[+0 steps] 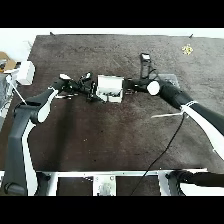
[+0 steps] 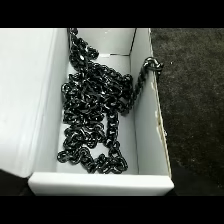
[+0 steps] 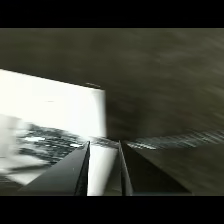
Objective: Fold the box and place the chain.
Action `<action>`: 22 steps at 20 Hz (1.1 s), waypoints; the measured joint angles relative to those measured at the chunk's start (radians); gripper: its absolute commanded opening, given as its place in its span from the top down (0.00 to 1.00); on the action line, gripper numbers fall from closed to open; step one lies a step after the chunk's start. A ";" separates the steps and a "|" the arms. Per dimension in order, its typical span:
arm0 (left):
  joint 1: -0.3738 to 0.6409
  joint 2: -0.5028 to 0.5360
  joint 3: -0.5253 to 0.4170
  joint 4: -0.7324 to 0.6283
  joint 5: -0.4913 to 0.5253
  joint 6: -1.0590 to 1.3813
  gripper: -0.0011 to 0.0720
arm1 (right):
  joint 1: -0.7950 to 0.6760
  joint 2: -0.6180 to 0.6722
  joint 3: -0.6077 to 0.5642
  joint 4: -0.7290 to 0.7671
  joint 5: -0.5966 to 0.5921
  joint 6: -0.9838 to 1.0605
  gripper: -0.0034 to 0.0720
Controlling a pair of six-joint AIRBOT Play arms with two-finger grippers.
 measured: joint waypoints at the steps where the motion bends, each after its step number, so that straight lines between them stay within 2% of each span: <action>1: 0.000 0.000 0.000 0.000 0.000 0.000 0.68 | -0.041 0.003 -0.005 -0.001 0.034 0.000 0.65; 3: 0.000 0.000 0.000 0.000 0.000 0.000 0.68 | -0.116 0.007 -0.023 0.000 0.079 0.001 0.35; 5: 0.000 0.000 0.000 0.000 0.000 0.000 0.68 | -0.172 0.009 -0.052 0.013 0.101 0.000 0.59; 10: 0.000 0.000 0.000 0.000 0.000 0.000 0.68 | -0.229 -0.019 -0.115 0.093 0.009 -0.004 0.59; 20: 0.000 0.000 0.000 0.000 0.000 0.000 0.68 | -0.228 -0.150 -0.130 0.293 -0.264 -0.017 0.59; 21: 0.000 0.000 0.000 0.000 0.000 0.000 0.68 | -0.227 -0.158 -0.130 0.307 -0.286 -0.018 0.60; 22: 0.000 0.000 0.000 0.000 0.000 0.000 0.68 | -0.227 -0.163 -0.130 0.323 -0.304 -0.018 0.69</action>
